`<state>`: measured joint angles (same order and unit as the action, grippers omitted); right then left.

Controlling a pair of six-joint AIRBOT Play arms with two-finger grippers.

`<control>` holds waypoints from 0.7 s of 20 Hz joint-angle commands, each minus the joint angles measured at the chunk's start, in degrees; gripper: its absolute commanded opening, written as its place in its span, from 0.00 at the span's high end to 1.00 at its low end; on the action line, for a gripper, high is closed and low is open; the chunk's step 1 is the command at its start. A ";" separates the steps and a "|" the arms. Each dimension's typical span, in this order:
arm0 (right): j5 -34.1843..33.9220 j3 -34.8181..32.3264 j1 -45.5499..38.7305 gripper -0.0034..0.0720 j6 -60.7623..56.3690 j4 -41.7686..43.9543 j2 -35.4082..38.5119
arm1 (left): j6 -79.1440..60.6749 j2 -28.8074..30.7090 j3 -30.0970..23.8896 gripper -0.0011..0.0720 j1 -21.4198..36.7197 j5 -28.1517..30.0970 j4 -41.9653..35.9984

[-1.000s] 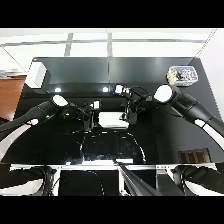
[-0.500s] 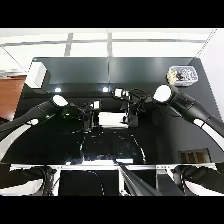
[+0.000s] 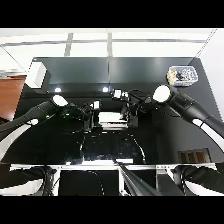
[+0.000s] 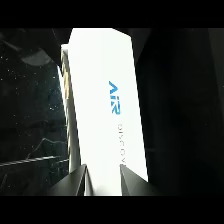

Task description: Fold the box and place the chain.

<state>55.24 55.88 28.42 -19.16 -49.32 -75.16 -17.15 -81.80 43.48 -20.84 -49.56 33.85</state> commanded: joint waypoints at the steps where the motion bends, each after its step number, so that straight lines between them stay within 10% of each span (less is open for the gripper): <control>1: 0.02 -0.07 0.04 0.64 -0.15 -0.26 -0.39 | -0.02 -0.02 0.04 0.44 -0.04 0.02 0.02; 14: -0.20 -0.31 2.05 0.58 -0.17 -0.61 -0.61 | -0.02 -0.02 0.04 0.44 -0.04 0.02 0.02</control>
